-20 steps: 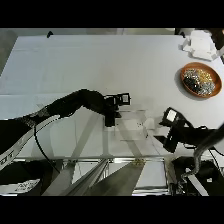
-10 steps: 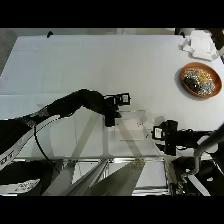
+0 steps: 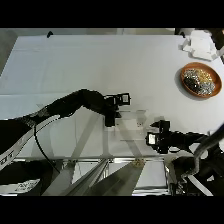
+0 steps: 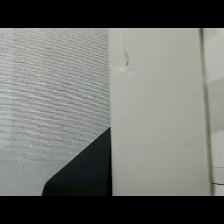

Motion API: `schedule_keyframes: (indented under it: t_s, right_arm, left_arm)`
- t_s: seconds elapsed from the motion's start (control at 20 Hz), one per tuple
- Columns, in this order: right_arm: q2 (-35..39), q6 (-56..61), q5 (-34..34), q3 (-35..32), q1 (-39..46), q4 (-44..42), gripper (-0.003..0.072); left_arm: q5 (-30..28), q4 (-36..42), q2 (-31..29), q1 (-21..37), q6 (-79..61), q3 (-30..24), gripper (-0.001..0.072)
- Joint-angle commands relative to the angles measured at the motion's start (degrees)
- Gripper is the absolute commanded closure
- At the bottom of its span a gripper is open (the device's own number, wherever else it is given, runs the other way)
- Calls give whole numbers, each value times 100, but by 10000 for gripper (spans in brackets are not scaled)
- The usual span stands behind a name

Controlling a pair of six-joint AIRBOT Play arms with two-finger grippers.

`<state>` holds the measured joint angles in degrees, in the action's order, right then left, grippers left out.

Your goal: Fold the box and place the chain.

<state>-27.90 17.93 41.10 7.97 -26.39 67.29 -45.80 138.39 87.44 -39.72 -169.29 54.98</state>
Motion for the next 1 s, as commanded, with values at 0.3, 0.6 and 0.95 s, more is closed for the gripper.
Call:
schedule_keyframes:
  t_s: [0.3,0.6,0.95]
  right_arm:
    - [-531,173,-404,-24,-223,-229,-10]
    - [-531,151,-387,205,-216,-632,-9]
    - [-918,-645,-17,546,374,-1360,-9]
  left_arm:
    - [-2,-2,-2,0,0,0,699]
    - [-2,-2,-2,0,0,0,699]
    - [-2,-4,-2,0,0,0,699]
